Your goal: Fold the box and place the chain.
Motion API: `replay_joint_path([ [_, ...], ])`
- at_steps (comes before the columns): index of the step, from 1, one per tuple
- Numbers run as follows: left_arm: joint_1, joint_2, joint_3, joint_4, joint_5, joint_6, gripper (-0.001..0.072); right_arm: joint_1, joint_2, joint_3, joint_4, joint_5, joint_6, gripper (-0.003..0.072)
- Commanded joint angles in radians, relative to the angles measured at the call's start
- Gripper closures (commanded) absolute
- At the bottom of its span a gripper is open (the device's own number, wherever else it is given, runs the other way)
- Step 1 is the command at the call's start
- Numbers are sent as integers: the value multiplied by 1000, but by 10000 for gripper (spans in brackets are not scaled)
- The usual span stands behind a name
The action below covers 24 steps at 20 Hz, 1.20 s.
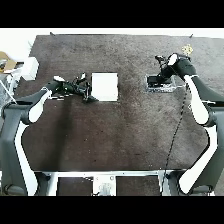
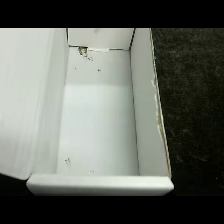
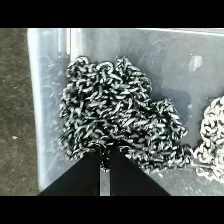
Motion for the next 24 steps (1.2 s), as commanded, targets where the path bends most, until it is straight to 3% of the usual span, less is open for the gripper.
replay_joint_path([
  [1, 1, 0, 0, 0, 0, 0, 618, 1, 49, 0, -2, -1, -5, 684],
  [10, 1, 0, 0, 0, 0, 0, 618, 30, 362, 0, -2, -21, -75, 685],
  [13, 1, 0, 0, 0, 0, 0, 618, 54, 413, 0, -66, -47, -85, 686],
  [23, 1, 0, 0, 0, 0, 0, 618, 60, 156, -53, -143, -59, -29, 683],
  [24, 1, 0, 0, 0, 0, 0, 618, 60, 129, -54, -142, -61, -23, 590],
])
